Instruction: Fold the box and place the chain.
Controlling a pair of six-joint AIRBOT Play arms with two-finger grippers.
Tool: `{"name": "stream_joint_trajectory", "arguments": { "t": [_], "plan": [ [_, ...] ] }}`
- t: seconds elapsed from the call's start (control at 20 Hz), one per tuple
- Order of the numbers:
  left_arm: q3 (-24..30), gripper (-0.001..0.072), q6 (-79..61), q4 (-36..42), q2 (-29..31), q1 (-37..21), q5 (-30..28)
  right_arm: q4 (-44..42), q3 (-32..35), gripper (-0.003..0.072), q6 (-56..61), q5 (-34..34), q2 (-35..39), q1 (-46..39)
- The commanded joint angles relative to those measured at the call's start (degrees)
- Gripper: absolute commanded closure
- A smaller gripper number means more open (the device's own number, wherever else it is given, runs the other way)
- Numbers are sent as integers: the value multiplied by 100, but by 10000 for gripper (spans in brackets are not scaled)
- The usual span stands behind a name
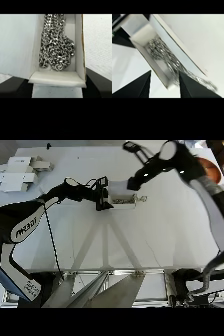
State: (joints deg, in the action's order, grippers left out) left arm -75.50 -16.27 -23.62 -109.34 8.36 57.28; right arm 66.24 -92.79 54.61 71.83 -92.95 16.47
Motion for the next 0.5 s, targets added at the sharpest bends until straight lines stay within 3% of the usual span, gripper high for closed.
{"name": "stream_joint_trajectory", "arguments": {
  "t": [0.0, 0.3, 0.45],
  "plan": [
    [-4, 314, 0, 0, -4, -4, -2, 162, 74, 269, -678, 356, 181, -765],
    [-4, 314, 0, 0, -4, -4, -2, 225, 1233, 271, -2527, -584, 125, -1189],
    [-4, 314, 0, 0, -4, -4, -2, -98, 1346, 270, -2931, -704, -120, -1176]
  ]
}}
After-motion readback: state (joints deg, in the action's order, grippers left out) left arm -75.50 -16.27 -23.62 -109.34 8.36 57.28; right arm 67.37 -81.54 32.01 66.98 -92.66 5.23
